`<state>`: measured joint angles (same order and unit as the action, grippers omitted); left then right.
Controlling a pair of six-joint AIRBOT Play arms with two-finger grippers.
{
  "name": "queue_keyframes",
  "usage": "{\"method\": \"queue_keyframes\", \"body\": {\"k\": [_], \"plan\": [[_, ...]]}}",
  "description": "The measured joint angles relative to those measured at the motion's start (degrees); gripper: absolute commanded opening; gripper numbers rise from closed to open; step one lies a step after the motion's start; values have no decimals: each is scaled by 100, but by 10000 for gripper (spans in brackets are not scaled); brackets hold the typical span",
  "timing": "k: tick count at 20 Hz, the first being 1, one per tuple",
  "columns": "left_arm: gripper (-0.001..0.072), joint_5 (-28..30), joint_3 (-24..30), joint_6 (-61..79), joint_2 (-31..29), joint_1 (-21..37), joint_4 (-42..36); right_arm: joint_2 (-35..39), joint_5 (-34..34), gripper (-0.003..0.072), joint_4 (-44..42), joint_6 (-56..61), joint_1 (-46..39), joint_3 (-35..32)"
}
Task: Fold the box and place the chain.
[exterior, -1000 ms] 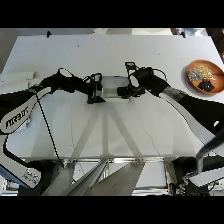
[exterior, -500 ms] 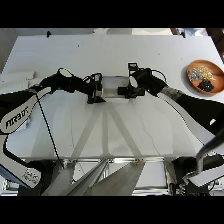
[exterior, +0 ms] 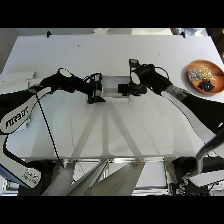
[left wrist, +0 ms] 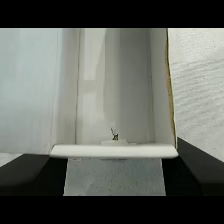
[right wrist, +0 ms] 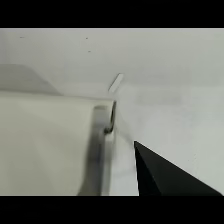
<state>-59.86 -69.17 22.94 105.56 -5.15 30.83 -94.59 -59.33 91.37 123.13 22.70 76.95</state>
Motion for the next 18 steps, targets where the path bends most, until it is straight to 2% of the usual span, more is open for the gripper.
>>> {"method": "queue_keyframes", "body": {"k": [4, 7, 13, 18], "plan": [[162, -4, 0, -2, 0, 0, 2, 610, -289, 408, 216, -157, -162, 35], [162, -9, 0, -2, 0, 0, 4, 1147, -496, 408, 616, -501, -623, 42], [162, -15, 0, -2, 0, 0, 4, 1696, -769, 408, 925, -1908, -2465, 48], [162, -17, 0, -4, 0, 0, 4, 1561, -378, 408, 957, -2756, -3915, 48]]}}
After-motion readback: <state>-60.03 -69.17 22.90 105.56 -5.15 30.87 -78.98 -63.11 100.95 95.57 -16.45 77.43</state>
